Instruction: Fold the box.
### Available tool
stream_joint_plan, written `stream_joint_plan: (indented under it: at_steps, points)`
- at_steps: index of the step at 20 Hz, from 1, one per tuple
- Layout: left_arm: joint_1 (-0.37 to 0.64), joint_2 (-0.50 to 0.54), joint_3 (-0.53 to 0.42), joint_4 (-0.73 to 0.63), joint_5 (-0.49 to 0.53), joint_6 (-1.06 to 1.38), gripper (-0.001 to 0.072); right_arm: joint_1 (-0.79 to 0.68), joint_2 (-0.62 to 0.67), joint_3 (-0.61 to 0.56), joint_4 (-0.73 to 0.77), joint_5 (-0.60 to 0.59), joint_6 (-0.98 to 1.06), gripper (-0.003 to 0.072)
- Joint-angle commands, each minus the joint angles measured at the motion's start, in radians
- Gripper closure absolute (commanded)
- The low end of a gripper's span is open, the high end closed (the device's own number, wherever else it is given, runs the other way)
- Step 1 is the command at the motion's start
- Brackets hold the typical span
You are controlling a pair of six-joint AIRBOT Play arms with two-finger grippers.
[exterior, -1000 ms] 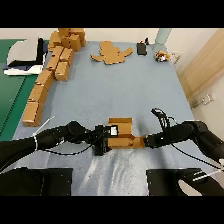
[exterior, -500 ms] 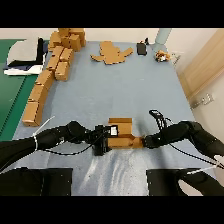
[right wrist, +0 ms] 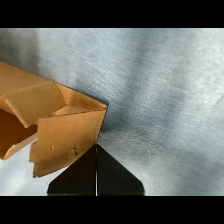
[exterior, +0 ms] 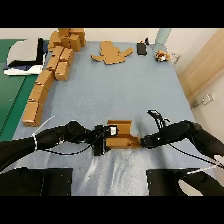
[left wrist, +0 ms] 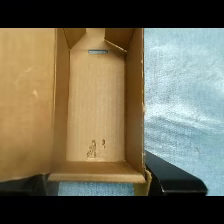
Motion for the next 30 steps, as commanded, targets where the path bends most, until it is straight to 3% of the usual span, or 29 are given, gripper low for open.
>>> stream_joint_plan:
  at_steps: [1, 15, 22, 25, 30]
  points:
    - [-0.001, -0.001, 0.001, -0.002, 0.002, 0.002, 0.0194, 0.001, 0.019, 0.001, 0.031, -0.013, -0.015, 0.0682]
    - [-0.001, -0.001, 0.001, -0.002, 0.002, 0.002, 0.0194, 0.0, 0.145, 0.022, 0.022, -0.108, 0.006, 0.0682]
    - [-0.001, -0.001, 0.001, -0.002, 0.002, 0.002, 0.0194, 0.001, 0.153, 0.022, 0.04, -0.079, 0.015, 0.0678]
    - [-0.001, -0.001, 0.001, -0.002, 0.002, 0.002, 0.0194, 0.002, 0.146, 0.022, 0.054, -0.028, 0.014, 0.0444]
    - [-0.001, -0.001, 0.001, -0.002, 0.002, 0.002, 0.0194, 0.003, 0.065, 0.022, 0.084, -0.015, -0.001, 0.0443]
